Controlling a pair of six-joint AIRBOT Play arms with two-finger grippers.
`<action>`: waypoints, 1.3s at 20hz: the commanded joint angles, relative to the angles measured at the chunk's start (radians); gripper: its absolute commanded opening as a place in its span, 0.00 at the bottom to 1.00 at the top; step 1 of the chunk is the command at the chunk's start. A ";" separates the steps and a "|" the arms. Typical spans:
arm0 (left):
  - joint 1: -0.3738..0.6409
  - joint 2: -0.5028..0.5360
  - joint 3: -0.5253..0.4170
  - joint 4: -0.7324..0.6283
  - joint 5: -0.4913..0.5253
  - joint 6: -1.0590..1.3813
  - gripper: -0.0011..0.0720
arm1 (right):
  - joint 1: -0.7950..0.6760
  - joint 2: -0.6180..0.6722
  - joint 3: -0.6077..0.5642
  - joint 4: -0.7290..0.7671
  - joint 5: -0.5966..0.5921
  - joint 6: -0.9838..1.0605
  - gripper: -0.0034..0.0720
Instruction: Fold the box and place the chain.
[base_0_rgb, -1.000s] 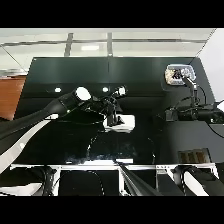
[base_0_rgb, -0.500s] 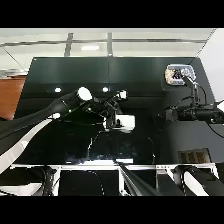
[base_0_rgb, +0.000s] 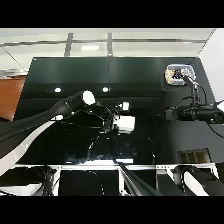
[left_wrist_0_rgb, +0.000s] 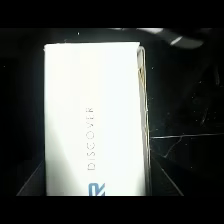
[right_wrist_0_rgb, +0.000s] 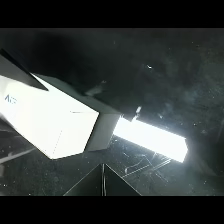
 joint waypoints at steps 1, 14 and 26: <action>-0.040 -0.004 0.001 0.071 0.070 -0.069 0.98 | 0.000 0.000 0.000 0.000 -0.003 0.001 0.07; 0.346 0.104 0.184 0.616 -0.108 -0.901 0.49 | 0.000 0.000 0.000 0.002 -0.034 0.006 0.07; 0.988 -0.332 0.685 0.579 0.056 -1.049 0.49 | 0.000 0.000 0.000 0.077 -0.145 0.042 0.07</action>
